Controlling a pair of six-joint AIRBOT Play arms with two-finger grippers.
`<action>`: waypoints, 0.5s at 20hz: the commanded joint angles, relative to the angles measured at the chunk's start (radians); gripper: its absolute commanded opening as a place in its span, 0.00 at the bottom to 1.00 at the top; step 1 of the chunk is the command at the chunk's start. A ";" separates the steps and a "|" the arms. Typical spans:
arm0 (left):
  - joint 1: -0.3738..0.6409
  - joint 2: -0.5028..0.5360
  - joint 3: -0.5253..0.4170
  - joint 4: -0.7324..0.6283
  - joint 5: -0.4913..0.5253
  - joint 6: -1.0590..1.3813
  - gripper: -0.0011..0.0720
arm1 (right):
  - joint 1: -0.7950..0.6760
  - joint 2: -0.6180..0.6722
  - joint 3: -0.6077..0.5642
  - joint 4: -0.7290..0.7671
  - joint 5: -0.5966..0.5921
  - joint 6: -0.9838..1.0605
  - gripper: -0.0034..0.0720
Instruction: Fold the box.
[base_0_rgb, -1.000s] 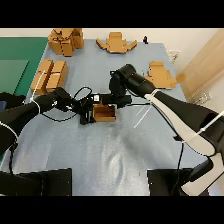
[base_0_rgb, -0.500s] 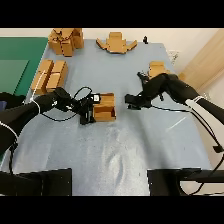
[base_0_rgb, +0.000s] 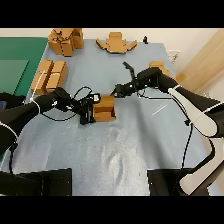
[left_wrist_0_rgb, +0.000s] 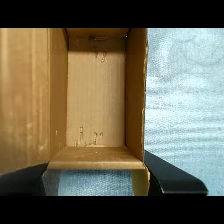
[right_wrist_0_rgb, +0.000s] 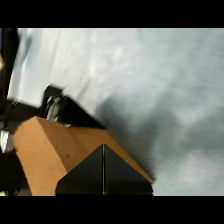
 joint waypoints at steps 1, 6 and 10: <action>0.000 0.000 0.000 0.000 -0.001 -0.001 0.24 | 0.025 0.029 0.005 0.030 -0.175 -0.200 0.05; 0.000 0.000 0.001 0.000 -0.005 -0.005 0.24 | 0.047 0.200 -0.243 0.024 -0.085 -0.484 0.05; 0.000 0.000 0.001 0.000 -0.007 -0.005 0.24 | 0.145 0.198 -0.244 -0.053 0.090 -0.659 0.29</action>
